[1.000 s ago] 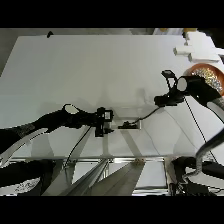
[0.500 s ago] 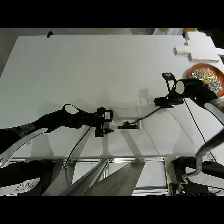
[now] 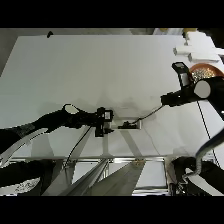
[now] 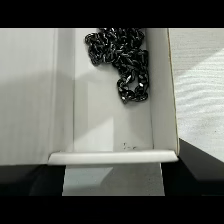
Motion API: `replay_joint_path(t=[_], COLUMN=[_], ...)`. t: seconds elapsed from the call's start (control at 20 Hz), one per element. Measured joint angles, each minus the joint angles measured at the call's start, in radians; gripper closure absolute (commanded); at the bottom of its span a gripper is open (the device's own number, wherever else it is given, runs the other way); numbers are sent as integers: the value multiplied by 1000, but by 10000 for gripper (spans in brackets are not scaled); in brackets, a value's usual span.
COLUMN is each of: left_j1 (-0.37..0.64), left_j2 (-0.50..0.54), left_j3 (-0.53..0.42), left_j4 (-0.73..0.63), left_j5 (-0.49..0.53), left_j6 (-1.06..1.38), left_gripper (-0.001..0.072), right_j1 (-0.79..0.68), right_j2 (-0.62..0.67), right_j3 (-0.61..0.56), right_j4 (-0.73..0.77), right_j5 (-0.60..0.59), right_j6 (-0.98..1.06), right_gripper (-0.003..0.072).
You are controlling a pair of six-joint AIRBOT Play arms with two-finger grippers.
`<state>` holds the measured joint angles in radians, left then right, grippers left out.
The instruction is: Fold the box and place the chain.
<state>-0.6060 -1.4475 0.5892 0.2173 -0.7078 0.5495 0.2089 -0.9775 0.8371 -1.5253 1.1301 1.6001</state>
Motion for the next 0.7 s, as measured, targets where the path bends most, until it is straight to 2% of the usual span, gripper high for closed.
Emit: replay_joint_path(t=[0.2, 0.4, 0.7], left_j1=[0, 0, 0], left_j2=[0, 0, 0], left_j3=[0, 0, 0], left_j4=[0, 0, 0], left_j5=[0, 0, 0], left_j6=[0, 0, 0], left_gripper=[507, 507, 507], right_j1=[105, 226, 362], right_j2=[137, 216, 240], right_j3=[0, 0, 0], right_j4=[51, 147, 290], right_j5=[102, 140, 20], right_j6=[-5, -6, -2], right_gripper=[671, 671, 670])
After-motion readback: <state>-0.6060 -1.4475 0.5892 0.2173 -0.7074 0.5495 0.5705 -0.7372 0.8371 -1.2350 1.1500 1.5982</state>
